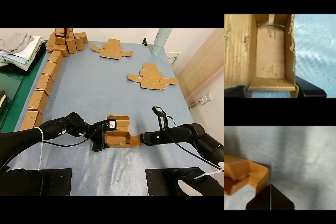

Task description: Fold the box.

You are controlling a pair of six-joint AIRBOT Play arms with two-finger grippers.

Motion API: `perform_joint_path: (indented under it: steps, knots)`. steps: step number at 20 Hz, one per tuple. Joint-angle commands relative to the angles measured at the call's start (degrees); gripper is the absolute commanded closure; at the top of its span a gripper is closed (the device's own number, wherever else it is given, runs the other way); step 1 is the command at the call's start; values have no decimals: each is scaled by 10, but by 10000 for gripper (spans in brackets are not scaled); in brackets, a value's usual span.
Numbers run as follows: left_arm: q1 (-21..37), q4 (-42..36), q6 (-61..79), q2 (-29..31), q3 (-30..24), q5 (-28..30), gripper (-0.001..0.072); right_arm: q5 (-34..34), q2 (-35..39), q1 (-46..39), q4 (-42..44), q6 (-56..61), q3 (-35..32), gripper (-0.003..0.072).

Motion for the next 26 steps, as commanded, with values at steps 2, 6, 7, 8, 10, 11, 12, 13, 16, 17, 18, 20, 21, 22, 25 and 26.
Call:
perform_joint_path:
  steps: [2, 6, 7, 8, 10, 11, 12, 13, 16, 17, 18, 20, 21, 22, 25, 26]
  knots:
    - [0, 0, 0, 0, 0, 0, 114, 27, -7, 7, 68, -34, 15, 684]
    - [0, 0, 0, 0, 0, 0, 114, 27, -5, 7, 95, -34, 16, 478]
    - [0, 0, 0, 0, 0, 0, 114, 27, -5, 7, 101, -34, 17, 347]
    - [0, 0, 0, 0, 0, 0, 114, 27, -5, 7, 112, -34, 19, 333]
    - [0, 0, 0, 0, 0, 0, 114, 28, -5, 7, 116, -34, 31, 333]
    - [0, 0, 0, 0, 0, 0, 114, 32, -6, 7, 116, -34, 34, 333]
    - [0, 0, 0, 0, 0, 0, 114, 34, -7, 7, 118, -34, 35, 317]
    - [0, 0, 0, 0, 0, 0, 114, 32, -12, 7, 118, -34, 35, 313]
    - [0, 0, 0, 0, 0, 0, 114, 27, -42, 10, 126, -32, 35, 218]
    - [0, 0, 0, 0, 0, 0, 114, 28, -49, 19, 127, -31, 37, 218]
    - [0, 0, 0, 0, 0, 0, 114, 28, -56, 31, 127, -24, 41, 218]
    - [0, 0, 0, 0, 0, 0, 114, 33, -69, 63, 109, 9, 56, 218]
    - [0, 0, 0, 0, 0, 0, 114, 40, -77, 81, 85, 47, 66, 218]
    - [0, 0, 0, 0, 0, 0, 114, 44, -85, 98, 56, 91, 76, 218]
    - [0, 0, 0, 0, 0, 0, 114, 40, -120, 161, -54, 232, 118, 218]
    - [0, 0, 0, 0, 0, 0, 114, 29, -136, 188, -107, 292, 135, 219]
